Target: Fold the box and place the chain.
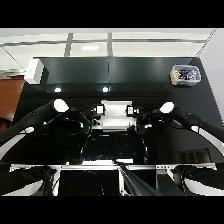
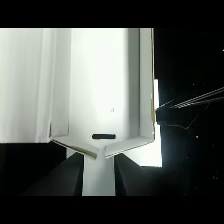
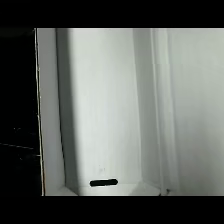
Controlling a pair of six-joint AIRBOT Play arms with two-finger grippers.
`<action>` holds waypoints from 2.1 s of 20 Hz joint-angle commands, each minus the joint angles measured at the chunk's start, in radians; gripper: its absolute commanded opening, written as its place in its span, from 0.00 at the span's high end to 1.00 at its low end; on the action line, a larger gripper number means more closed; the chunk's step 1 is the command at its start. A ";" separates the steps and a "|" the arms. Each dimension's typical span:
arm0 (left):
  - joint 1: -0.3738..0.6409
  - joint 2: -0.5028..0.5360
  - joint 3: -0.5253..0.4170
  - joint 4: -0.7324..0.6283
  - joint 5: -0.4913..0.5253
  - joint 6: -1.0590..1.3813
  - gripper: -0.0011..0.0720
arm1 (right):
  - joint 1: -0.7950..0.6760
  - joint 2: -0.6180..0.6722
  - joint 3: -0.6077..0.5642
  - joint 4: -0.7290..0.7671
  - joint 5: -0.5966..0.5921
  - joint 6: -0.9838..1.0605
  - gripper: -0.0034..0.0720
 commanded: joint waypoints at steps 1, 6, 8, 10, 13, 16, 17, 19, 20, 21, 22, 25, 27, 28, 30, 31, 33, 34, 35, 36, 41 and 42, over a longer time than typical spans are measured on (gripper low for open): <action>-0.005 -0.004 0.002 -0.025 -0.001 0.001 0.67 | 0.001 0.000 0.001 0.000 0.000 0.000 0.63; -0.012 -0.030 0.002 -0.191 -0.001 0.002 0.67 | 0.001 0.000 0.001 0.000 0.000 0.000 0.63; -0.027 -0.050 0.002 -0.203 0.000 0.002 0.67 | 0.001 0.000 0.001 0.000 0.000 0.000 0.63; -0.030 -0.075 0.002 -0.203 -0.001 0.001 0.67 | 0.001 0.000 0.001 0.000 0.000 0.000 0.63; -0.029 -0.087 0.002 -0.203 -0.002 0.001 0.68 | 0.001 0.000 0.001 0.000 0.000 0.000 0.63; -0.029 -0.087 0.002 -0.203 -0.001 0.001 0.69 | 0.001 0.000 0.001 0.000 0.000 0.000 0.63; -0.029 -0.087 0.002 -0.202 -0.002 0.001 0.81 | 0.001 0.000 0.001 0.000 0.000 0.000 0.63; -0.029 -0.087 0.002 -0.203 -0.003 0.001 0.86 | 0.001 0.000 0.001 0.000 0.000 0.000 0.63; -0.029 -0.087 0.002 -0.203 -0.003 -0.001 0.83 | 0.001 0.000 0.001 0.000 0.000 0.000 0.63; -0.030 -0.087 0.002 -0.212 -0.001 -0.003 0.54 | 0.001 0.000 0.001 0.000 0.000 0.000 0.63; -0.029 -0.087 0.003 -0.223 -0.003 -0.007 0.46 | 0.001 0.000 0.001 0.000 0.000 0.000 0.63; -0.029 -0.086 0.008 -0.224 -0.007 -0.011 0.66 | 0.001 0.000 0.001 0.000 0.000 0.000 0.63; -0.028 -0.084 0.008 -0.222 -0.006 -0.013 0.58 | 0.001 0.000 0.001 0.000 0.000 0.000 0.63; -0.026 -0.080 0.011 -0.204 -0.008 -0.016 0.86 | 0.001 0.000 0.001 0.000 0.000 0.000 0.63; -0.025 -0.075 0.021 -0.174 -0.009 -0.080 0.62 | 0.001 0.000 0.001 0.000 0.000 0.000 0.63; -0.019 -0.069 0.025 -0.161 -0.016 -0.122 0.63 | 0.001 0.000 0.001 0.000 0.000 0.000 0.63; 0.009 -0.043 0.049 -0.063 -0.092 -0.185 0.95 | 0.001 0.000 0.001 0.000 0.000 0.000 0.63; 0.032 -0.017 0.055 -0.021 -0.119 -0.273 0.95 | 0.001 0.000 0.001 0.000 0.000 0.000 0.63; 0.057 0.016 0.056 0.022 -0.129 -0.372 0.95 | 0.001 0.000 0.001 0.000 0.000 0.000 0.63; 0.091 0.056 0.056 0.072 -0.138 -0.483 0.95 | 0.001 0.000 0.001 0.000 0.000 0.000 0.63; 0.342 0.188 0.056 0.392 -0.190 -1.146 0.95 | 0.001 0.000 0.001 0.000 0.000 0.000 0.63; 0.414 0.178 0.051 0.460 -0.221 -1.318 0.95 | 0.001 0.000 0.001 0.000 0.000 0.000 0.63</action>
